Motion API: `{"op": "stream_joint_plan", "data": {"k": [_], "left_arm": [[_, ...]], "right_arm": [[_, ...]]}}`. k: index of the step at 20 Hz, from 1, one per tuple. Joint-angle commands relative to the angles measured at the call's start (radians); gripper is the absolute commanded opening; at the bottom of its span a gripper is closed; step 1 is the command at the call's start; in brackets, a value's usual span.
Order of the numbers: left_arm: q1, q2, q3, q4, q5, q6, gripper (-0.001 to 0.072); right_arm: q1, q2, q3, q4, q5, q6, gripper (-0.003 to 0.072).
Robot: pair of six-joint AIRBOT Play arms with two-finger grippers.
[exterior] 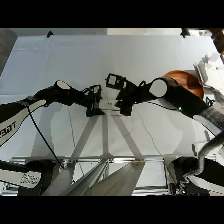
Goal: Fold the box and place the chain.
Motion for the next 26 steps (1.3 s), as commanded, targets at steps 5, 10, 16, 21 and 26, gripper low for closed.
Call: {"op": "stream_joint_plan", "data": {"k": [5,10,16,21,26], "left_arm": [[0.0,0.0,0.0,0.0,0.002,0.0,0.026],[0.0,0.0,0.0,0.0,0.002,0.0,0.026],[0.0,0.0,0.0,0.0,0.002,0.0,0.026],[0.0,0.0,0.0,0.0,0.002,0.0,0.026],[0.0,0.0,0.0,0.0,0.002,0.0,0.026]], "right_arm": [[-0.122,-0.09,0.0,0.323,0.024,0.218,0.0006],[-0.085,-0.192,-0.051,0.382,0.127,0.213,0.0005],[-0.076,-0.225,-0.115,0.373,0.101,0.214,0.0006],[-0.076,-0.159,-0.091,0.371,0.098,0.213,0.0006],[-0.123,-0.001,-0.082,0.357,0.051,0.214,0.0007]]}}
